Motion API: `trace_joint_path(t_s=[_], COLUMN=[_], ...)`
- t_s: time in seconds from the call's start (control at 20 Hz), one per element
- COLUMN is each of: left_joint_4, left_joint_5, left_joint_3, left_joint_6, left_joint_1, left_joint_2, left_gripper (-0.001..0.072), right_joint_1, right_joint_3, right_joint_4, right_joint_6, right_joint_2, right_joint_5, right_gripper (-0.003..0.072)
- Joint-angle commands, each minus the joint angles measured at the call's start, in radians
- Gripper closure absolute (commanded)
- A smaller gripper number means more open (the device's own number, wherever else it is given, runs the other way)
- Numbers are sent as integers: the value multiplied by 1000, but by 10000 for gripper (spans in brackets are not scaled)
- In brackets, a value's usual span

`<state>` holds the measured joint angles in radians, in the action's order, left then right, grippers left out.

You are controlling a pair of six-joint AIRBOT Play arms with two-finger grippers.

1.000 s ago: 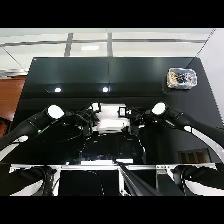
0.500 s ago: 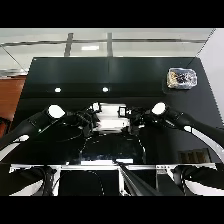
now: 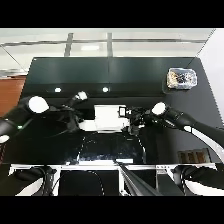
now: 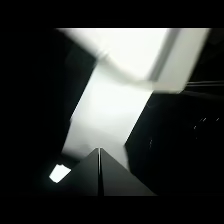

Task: Fold the box and place the chain.

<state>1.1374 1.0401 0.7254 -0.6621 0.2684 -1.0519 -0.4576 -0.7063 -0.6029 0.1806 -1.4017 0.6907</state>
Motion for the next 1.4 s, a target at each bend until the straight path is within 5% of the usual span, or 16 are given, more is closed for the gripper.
trace_joint_path(t_s=[0.0,0.2,0.3,0.45,0.8,1.0,1.05,1.2,1.35], left_joint_4=[107,-337,-488,-492,-571,-571,-570,-570,-571], left_joint_5=[134,145,174,189,-61,-21,21,83,97], left_joint_3=[-2,-141,-211,-228,-222,-164,-143,-91,-53], left_joint_6=[-351,-439,-410,-365,-365,-339,-282,-263,-272], left_joint_1=[-190,-488,-549,-504,-261,-180,-182,-193,-192], left_joint_2=[54,23,-32,-154,-283,-284,-284,-284,-284], left_gripper=[686,685,685,687,687,682,644,101,69], right_joint_1=[0,0,0,0,0,0,0,0,0], right_joint_3=[0,0,0,0,0,0,0,0,0], right_joint_4=[0,0,0,0,0,0,0,0,0], right_joint_6=[0,0,0,0,0,0,0,0,0], right_joint_2=[0,0,0,0,0,0,0,0,0], right_joint_5=[0,0,0,0,0,0,0,0,0], right_gripper=[499,499,499,499,499,498,498,499,498])
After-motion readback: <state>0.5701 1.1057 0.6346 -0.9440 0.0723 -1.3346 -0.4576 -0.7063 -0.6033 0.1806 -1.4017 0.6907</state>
